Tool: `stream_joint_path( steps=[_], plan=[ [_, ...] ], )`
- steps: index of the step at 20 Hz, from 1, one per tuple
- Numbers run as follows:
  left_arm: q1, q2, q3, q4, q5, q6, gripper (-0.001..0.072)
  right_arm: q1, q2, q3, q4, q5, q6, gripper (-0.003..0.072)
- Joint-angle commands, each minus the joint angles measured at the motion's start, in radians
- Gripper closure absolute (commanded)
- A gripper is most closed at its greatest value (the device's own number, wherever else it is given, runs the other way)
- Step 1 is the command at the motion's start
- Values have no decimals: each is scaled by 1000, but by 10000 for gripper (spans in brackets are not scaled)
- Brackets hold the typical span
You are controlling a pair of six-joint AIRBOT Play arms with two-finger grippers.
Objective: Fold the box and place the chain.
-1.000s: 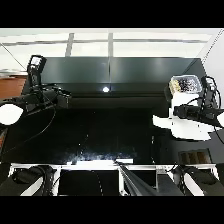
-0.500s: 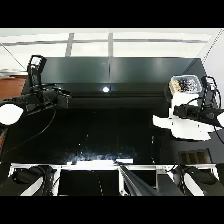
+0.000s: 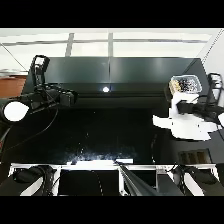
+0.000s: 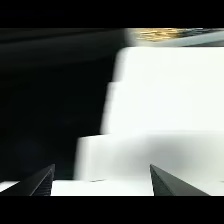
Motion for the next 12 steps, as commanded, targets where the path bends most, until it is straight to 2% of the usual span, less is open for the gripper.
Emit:
stream_joint_path(
  steps=[1,2,4,5,6,7,10,12],
  plan=[
    [-1,-12,0,-5,7,-2,-3,-250,-37,17,-329,-53,178,-17],
    [-1,-13,0,-10,8,-2,-3,-382,-72,17,-300,-89,183,-17],
    [-1,-16,0,-15,8,-2,-3,-590,-159,32,-189,-85,165,-16],
    [-1,-16,-1,-21,8,-2,-3,-647,-203,39,-99,-81,65,-16],
    [-1,-16,-1,-26,8,-2,-3,-668,-257,54,-14,-56,-87,-16],
    [-1,-16,-1,-28,8,-2,-3,-665,-317,88,6,-11,-140,-15],
    [-1,-16,-1,-32,8,-2,-3,-633,-507,257,23,208,-291,-15],
    [-1,-16,-1,-32,8,-2,-3,-629,-597,355,87,343,-415,-15]
  ],
)
